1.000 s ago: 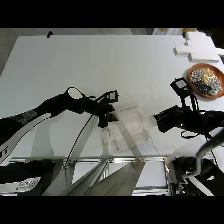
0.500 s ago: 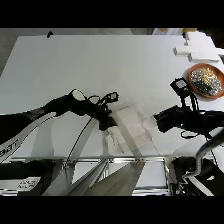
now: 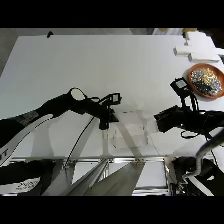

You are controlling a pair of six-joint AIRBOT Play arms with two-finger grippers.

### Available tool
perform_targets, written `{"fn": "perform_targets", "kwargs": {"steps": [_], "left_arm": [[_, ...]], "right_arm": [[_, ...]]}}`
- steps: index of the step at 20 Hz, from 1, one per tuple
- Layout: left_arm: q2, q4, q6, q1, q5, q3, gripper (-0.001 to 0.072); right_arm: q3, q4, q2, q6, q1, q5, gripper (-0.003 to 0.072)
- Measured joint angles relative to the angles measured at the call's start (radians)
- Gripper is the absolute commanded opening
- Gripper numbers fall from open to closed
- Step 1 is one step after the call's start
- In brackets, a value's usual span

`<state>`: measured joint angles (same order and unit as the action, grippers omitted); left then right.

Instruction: Fold the box and place the chain.

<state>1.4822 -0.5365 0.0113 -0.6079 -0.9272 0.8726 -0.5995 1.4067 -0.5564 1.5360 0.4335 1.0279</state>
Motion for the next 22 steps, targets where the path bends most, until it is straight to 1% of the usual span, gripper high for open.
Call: {"fn": "perform_targets", "kwargs": {"steps": [2, 5, 7, 10, 15, 22], "left_arm": [[-0.039, -0.094, -0.024, -0.040, 0.068, 0.003, 0.0008], [-0.069, -0.248, -0.118, -0.103, 0.145, 0.006, 0.0006], [-0.079, -0.340, -0.193, -0.137, 0.176, 0.006, 0.0006], [-0.085, -0.424, -0.272, -0.164, 0.200, 0.007, 0.0006], [-0.088, -0.485, -0.319, -0.177, 0.214, 0.009, 0.0007], [-0.072, -0.505, -0.333, -0.178, 0.227, 0.010, 0.0010]], "right_arm": [[0.000, 0.000, 0.000, 0.000, 0.000, 0.000, 0.0316], [0.000, 0.000, 0.000, 0.000, 0.000, 0.000, 0.0316], [0.000, 0.000, 0.000, 0.000, 0.000, 0.000, 0.0316], [0.000, 0.000, 0.000, 0.000, 0.000, 0.000, 0.0316], [0.000, 0.000, 0.000, 0.000, 0.000, 0.000, 0.0316], [0.000, 0.000, 0.000, 0.000, 0.000, 0.000, 0.0316]]}}
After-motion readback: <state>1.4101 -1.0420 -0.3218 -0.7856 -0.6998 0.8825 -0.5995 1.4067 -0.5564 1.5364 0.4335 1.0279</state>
